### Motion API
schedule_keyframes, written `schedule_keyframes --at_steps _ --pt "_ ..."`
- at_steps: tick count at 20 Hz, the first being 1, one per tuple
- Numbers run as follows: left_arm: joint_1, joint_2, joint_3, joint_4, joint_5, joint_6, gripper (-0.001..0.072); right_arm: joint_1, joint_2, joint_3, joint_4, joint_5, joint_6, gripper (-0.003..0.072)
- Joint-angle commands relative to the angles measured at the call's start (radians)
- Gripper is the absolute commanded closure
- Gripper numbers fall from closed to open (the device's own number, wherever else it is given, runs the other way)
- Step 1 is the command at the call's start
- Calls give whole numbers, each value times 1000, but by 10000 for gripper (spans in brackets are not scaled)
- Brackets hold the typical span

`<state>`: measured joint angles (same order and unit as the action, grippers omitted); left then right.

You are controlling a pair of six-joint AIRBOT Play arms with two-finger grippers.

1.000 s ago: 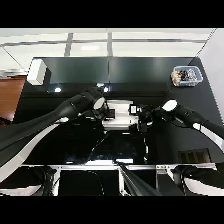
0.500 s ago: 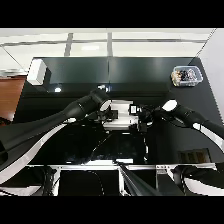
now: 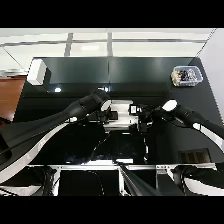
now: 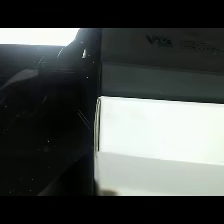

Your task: Fold the box and place the chain.

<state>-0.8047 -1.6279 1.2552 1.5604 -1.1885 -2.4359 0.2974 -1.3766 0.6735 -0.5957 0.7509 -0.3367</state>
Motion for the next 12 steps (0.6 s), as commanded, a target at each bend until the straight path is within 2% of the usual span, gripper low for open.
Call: schedule_keyframes --at_steps 1,2,3,12 --pt "1 -1 1 -6 6 -1 586 1 0 0 0 1 0 527" --pt "1 -1 1 -5 5 -1 418 1 0 0 0 1 0 527" --pt "2 0 1 -5 2 -1 355 1 0 0 0 1 0 527" --pt "46 22 16 -3 -31 4 358 3 0 0 0 0 0 527"
